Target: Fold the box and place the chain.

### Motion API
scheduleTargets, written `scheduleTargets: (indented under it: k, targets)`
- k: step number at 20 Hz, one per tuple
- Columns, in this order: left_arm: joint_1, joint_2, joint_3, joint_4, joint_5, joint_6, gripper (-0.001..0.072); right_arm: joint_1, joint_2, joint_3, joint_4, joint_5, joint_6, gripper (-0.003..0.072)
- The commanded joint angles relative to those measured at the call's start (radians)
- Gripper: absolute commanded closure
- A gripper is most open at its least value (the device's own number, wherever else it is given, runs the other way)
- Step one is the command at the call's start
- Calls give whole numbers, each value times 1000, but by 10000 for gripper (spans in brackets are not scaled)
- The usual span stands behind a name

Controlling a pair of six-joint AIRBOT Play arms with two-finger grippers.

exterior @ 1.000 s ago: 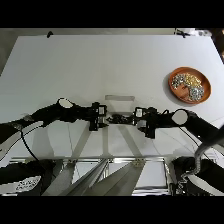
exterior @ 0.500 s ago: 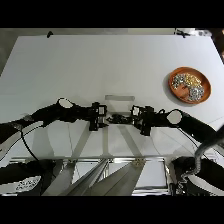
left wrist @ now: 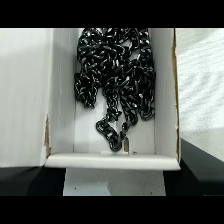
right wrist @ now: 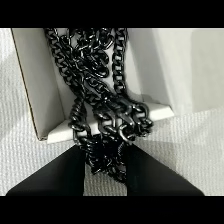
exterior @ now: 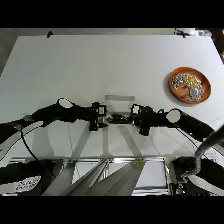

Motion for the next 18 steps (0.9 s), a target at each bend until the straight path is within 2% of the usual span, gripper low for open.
scheduleTargets:
  k: [1,5,8,10,15,18]
  targets:
    - [0,0,1,1,0,2,500,1,7,0,-34,37,50,679]
    - [0,0,1,1,0,2,500,1,100,0,-251,48,316,679]
    - [0,0,1,1,0,2,500,1,221,1,-474,71,612,679]
    - [0,0,1,1,0,2,500,1,308,8,-552,107,735,679]
    - [0,0,1,1,0,2,500,10,484,63,-561,170,916,679]
    - [0,0,1,1,0,2,500,61,525,133,-550,171,950,680]
